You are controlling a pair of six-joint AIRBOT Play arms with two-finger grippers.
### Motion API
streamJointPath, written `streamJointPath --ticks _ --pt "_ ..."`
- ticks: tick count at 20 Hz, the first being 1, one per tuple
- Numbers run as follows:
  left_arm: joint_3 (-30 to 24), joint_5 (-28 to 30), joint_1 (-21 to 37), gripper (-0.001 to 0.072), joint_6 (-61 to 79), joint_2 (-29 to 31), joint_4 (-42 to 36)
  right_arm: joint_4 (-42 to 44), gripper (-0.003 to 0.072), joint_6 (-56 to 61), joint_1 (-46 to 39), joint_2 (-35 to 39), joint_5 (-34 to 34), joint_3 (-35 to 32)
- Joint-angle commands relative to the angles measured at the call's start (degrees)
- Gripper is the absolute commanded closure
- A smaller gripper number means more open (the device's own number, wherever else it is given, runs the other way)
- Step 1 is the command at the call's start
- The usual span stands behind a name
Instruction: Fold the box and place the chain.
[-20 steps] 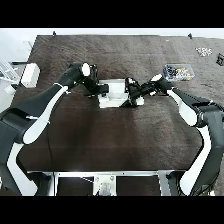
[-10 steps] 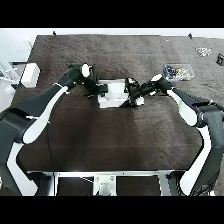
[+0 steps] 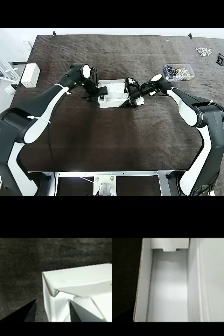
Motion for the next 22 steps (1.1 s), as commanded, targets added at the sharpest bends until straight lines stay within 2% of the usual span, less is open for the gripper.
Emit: streamJointPath --ticks 1,5,7,8,9,10,13,14,21,22 --pt "3.4 -4.4 0.1 0.0265 -1.4 -3.1 2.1 0.0 0.0141 0.0 0.0 0.0 0.0 0.0" --pt "16.9 -17.0 -1.6 0.0265 -1.3 -12.0 5.1 0.0 0.0141 0.0 0.0 0.0 0.0 0.0" --pt "18.9 -17.9 -2.1 0.0266 -1.2 -13.0 6.4 0.0 0.014 0.0 0.0 0.0 0.0 0.0" --pt "18.9 -18.1 -2.1 0.031 -1.1 -13.0 6.6 0.0 0.0141 0.0 0.0 0.0 0.0 0.0" --pt "18.9 -18.4 -2.1 0.047 -1.1 -13.0 7.0 0.0 0.0141 0.0 0.0 0.0 0.0 0.0" --pt "18.9 -18.4 -2.1 0.0501 -1.1 -13.0 7.1 0.0 0.014 0.0 0.0 0.0 0.0 0.0" --pt "18.9 -18.4 -2.1 0.0517 -0.6 -13.1 7.1 0.0 0.014 0.0 0.0 0.0 0.0 0.0" --pt "18.9 -18.5 -2.1 0.0655 -0.1 -13.1 7.1 0.0 0.014 0.0 0.0 0.0 0.0 0.0" --pt "18.9 -17.6 -2.1 0.0645 1.3 -13.1 7.1 0.0 0.0141 0.0 0.0 0.0 0.0 0.0" --pt "18.9 -17.1 -2.1 0.0518 1.3 -13.1 7.1 0.0 0.0141 0.0 0.0 0.0 0.0 0.0"
